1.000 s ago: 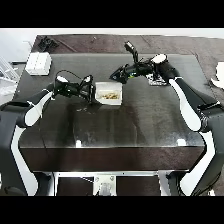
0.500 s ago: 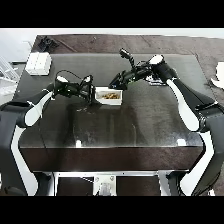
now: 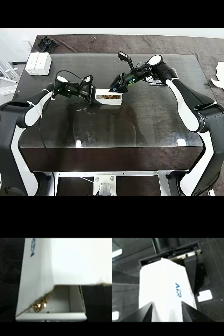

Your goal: Fold the box and place the chain.

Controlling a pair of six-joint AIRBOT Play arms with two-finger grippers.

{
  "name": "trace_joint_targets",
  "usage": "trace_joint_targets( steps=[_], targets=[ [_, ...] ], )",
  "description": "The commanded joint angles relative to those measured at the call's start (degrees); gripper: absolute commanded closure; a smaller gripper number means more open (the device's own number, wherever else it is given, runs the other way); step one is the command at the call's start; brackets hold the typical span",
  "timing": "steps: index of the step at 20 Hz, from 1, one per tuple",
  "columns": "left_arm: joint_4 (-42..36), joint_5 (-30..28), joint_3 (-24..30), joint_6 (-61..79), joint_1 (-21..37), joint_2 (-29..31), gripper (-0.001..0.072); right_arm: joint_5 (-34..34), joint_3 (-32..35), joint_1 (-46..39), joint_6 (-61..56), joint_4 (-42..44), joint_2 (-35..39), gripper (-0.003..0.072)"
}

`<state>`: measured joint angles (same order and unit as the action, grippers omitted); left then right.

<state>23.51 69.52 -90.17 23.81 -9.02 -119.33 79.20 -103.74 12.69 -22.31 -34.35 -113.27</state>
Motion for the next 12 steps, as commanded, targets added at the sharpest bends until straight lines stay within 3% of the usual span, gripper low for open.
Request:
trace_joint_targets(
  steps=[1, 12],
  targets=[
    [0.0, 0.0, 0.0, 0.0, 0.0, 0.0, 0.0279, -0.3, 0.0, 0.0, 1.7, -0.7, -0.1, 0.0262],
    [0.0, 0.0, 0.0, 0.0, 0.0, 0.0, 0.0279, -1.8, 0.0, 1.1, 2.0, -0.7, -0.9, 0.0263]
  ],
)
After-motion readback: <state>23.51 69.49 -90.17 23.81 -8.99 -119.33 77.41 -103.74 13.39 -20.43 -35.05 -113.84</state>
